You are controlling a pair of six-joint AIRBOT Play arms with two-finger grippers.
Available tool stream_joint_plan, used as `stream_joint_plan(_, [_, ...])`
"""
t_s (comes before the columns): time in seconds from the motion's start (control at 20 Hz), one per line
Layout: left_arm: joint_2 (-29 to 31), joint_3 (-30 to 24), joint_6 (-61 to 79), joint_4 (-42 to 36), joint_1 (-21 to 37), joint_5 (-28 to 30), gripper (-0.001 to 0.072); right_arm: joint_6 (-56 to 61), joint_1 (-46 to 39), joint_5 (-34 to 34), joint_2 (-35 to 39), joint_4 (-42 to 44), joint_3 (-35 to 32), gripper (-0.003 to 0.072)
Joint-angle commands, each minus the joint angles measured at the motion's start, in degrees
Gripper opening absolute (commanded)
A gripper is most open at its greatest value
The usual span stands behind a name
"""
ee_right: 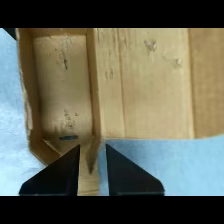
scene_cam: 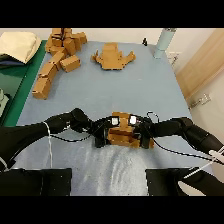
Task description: Fold the box.
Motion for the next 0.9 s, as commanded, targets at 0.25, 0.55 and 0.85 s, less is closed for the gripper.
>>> stream_joint_plan(0.25, [0.0,0.1,0.0,0.0,0.0,0.0,0.0597,4.0,0.0,-7.0,3.7,-8.0,3.3,0.0524])
stream_joint_plan(0.55, [0.0,0.1,0.0,0.0,0.0,0.0,0.0597,6.8,0.1,-14.1,4.6,-4.1,2.1,0.0523])
stream_joint_plan(0.85, [0.0,0.1,0.0,0.0,0.0,0.0,0.0596,0.1,0.1,-8.3,1.6,0.1,1.4,0.0534])
